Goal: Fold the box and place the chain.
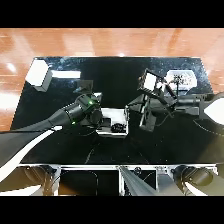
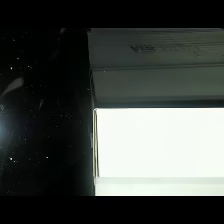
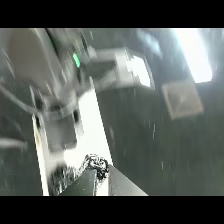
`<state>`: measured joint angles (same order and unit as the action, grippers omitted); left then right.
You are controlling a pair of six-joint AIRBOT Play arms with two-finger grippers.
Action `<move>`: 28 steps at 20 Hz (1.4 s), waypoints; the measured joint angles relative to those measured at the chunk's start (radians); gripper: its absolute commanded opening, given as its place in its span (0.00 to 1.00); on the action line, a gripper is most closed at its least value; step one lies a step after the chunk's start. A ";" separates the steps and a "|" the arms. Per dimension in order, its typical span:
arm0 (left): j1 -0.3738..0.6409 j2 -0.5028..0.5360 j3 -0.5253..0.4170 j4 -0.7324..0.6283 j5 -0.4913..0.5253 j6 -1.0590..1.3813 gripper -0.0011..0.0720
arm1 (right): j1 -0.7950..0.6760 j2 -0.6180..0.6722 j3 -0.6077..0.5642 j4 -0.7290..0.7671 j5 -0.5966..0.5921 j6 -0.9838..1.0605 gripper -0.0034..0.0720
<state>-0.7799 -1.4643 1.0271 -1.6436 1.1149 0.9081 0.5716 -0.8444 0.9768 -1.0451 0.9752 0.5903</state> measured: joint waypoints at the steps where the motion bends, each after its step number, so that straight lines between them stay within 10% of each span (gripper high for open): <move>1: 0.000 0.000 0.000 0.000 0.000 0.000 0.04 | 0.024 0.000 0.010 0.008 -0.025 0.011 0.09; 13: 0.000 0.000 0.000 0.000 0.000 0.000 0.04 | 0.083 -0.138 -0.104 0.058 -0.127 0.113 0.10; 14: 0.000 0.000 0.000 -0.003 0.000 0.000 0.04 | 0.083 -0.156 -0.113 0.059 -0.128 0.117 0.22; 15: 0.000 0.000 0.000 -0.003 0.000 0.000 0.04 | 0.083 -0.170 -0.119 0.063 -0.130 0.121 0.77; 16: 0.000 0.000 0.000 -0.005 0.000 0.000 0.04 | 0.080 -0.178 -0.122 0.066 -0.130 0.122 0.94; 28: 0.000 0.000 0.000 -0.022 -0.024 0.000 0.04 | -0.402 -0.074 -0.159 -0.081 0.231 0.387 0.87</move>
<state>-0.7799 -1.4643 1.0271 -1.6657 1.0904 0.9081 0.1699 -0.9180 0.8177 -1.1259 1.2064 0.9775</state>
